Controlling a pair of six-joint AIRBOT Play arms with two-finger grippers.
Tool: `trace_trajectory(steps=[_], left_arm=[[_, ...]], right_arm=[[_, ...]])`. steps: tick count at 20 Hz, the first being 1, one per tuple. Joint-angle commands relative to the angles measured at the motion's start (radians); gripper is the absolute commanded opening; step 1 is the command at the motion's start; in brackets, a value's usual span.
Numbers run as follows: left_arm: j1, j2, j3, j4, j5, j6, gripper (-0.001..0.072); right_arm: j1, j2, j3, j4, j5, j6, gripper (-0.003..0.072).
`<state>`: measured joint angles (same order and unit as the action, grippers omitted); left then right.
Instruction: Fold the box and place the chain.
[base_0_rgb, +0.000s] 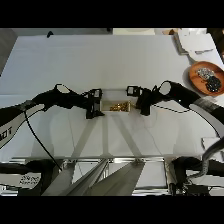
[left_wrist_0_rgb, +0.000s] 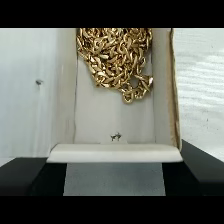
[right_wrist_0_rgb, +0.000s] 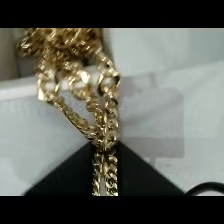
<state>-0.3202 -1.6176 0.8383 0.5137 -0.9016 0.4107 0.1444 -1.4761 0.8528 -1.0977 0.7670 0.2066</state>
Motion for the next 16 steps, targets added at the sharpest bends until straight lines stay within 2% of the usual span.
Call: trace_trajectory(steps=[1, 3, 11, 16], left_arm=[[0.001, 0.000, 0.000, 0.000, 0.000, 0.000, 0.0212], [0.001, 0.000, 0.000, 0.000, 0.000, 0.000, 0.0212], [0.001, 0.000, 0.000, 0.000, 0.000, 0.000, 0.0212], [0.001, 0.000, 0.000, 0.000, 0.000, 0.000, 0.0212]], right_arm=[[0.000, 0.004, 0.000, -0.003, 0.023, 0.032, 0.0010], [0.000, 0.034, 0.000, -0.004, 0.048, 0.040, 0.0010], [0.000, 0.270, 0.000, -0.005, 0.084, 0.306, 0.0008], [0.027, 0.415, 0.002, 0.029, 0.097, 0.348, 0.0009]])
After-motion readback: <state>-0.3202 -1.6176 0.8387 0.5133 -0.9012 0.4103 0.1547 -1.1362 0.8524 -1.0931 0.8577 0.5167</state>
